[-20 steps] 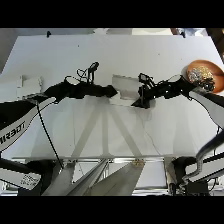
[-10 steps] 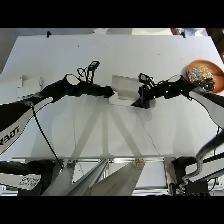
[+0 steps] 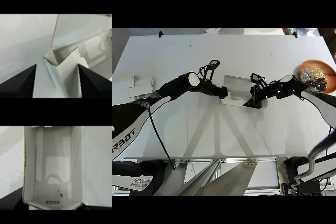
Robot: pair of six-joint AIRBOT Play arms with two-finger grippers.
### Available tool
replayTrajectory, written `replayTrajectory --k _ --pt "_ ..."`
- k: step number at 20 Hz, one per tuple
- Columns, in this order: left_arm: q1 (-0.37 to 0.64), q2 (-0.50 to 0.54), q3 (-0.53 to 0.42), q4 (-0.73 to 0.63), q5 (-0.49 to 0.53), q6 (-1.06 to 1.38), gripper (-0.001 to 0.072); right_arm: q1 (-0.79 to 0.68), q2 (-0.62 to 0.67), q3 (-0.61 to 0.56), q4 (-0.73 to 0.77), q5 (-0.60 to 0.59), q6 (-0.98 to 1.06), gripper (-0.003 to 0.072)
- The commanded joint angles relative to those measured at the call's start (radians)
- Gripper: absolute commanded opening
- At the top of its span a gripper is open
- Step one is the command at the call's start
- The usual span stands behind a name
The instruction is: Fold the box and place the chain.
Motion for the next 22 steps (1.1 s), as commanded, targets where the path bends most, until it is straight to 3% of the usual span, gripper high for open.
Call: replayTrajectory --k 1,3,7,11,18,22 --pt "-0.012 -0.021 0.038 0.098 -0.039 -0.143 0.0558 0.001 0.000 0.000 0.000 0.000 0.000 0.0339" --pt "-0.012 -0.042 0.047 0.115 -0.066 -0.204 0.0521 0.001 0.000 0.000 0.000 0.000 0.000 0.0339" --pt "-0.015 -0.072 0.111 0.190 -0.159 -0.297 0.0516 0.001 0.000 0.000 0.000 0.000 0.000 0.0339" --pt "-0.023 -0.083 0.179 0.202 -0.189 -0.315 0.0509 0.001 0.000 0.000 0.000 0.000 0.000 0.0339" --pt "-0.098 -0.176 0.330 0.428 -0.374 -0.443 0.0508 0.001 0.000 0.000 0.000 0.000 0.000 0.0339" --pt "-0.130 -0.216 0.385 0.491 -0.475 -0.568 0.0454 0.001 0.000 0.000 0.000 0.000 0.000 0.0339"
